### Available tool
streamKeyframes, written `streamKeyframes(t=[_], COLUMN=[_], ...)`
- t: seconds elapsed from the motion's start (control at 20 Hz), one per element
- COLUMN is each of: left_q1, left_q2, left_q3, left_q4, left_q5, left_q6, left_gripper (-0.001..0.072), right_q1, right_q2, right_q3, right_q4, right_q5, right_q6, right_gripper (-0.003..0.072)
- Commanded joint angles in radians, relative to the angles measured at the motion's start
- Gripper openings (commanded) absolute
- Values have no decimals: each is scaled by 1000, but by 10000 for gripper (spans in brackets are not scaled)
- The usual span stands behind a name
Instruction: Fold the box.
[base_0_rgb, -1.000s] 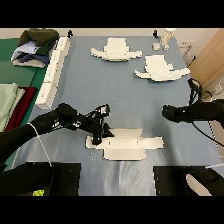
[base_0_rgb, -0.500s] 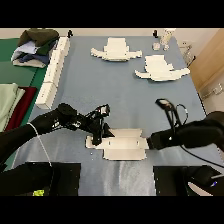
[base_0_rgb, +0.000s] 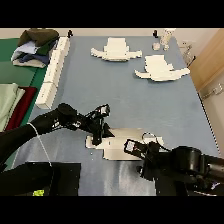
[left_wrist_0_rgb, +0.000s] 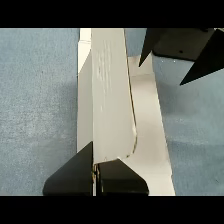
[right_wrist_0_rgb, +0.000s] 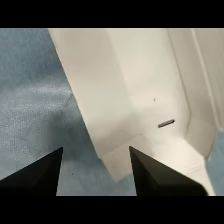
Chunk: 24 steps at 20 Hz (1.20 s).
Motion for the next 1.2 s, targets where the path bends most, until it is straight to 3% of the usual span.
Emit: streamKeyframes(t=[0.0,0.3,0.55,0.6,0.65,0.85,1.15], left_q1=[0,0,0,0,0,0,0], left_q2=[0,0,0,0,0,0,0], left_q3=[0,0,0,0,0,0,0], left_q4=[-3,-3,-3,-3,-3,-3,-3], left_q5=[0,0,1,1,1,0,1], left_q6=[1,1,1,1,1,1,1], left_gripper=[11,11,11,11,11,12,11], right_q1=[50,50,49,48,48,48,-32], right_q2=[-90,-143,-103,-101,-101,-101,-97], right_q3=[-14,18,72,78,84,111,68], right_q4=[-164,-320,-383,-382,-382,-383,-384], right_q5=[119,126,-9,-42,-73,-158,-49], right_q6=[-18,288,521,536,558,575,409], right_gripper=[628,628,628,646,717,720,720])
